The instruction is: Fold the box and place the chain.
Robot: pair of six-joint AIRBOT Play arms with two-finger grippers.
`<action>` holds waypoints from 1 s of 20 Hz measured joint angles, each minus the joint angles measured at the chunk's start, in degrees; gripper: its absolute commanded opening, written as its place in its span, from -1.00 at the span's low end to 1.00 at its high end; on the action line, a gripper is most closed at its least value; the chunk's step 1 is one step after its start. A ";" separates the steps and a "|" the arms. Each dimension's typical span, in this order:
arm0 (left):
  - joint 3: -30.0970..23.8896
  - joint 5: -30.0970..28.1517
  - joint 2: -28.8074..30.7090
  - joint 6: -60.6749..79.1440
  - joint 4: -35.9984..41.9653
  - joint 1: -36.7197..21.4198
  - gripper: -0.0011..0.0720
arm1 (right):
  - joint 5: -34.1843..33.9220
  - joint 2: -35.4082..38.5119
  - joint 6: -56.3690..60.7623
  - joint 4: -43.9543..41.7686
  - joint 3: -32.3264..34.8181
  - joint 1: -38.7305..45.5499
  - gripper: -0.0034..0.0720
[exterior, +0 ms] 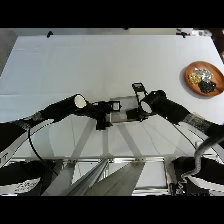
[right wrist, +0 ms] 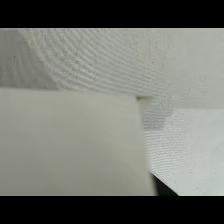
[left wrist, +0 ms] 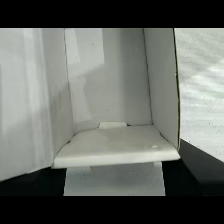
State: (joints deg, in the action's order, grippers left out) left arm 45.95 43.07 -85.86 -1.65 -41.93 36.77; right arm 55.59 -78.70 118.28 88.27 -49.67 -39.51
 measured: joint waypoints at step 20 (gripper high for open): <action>0.00 0.09 -0.02 0.39 -0.20 0.00 0.22 | 1.42 -1.16 -0.35 2.10 0.07 -1.86 -0.06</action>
State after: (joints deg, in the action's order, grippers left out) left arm 45.95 43.16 -85.89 -1.26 -42.13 36.77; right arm 57.01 -79.85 117.93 90.37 -49.60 -41.36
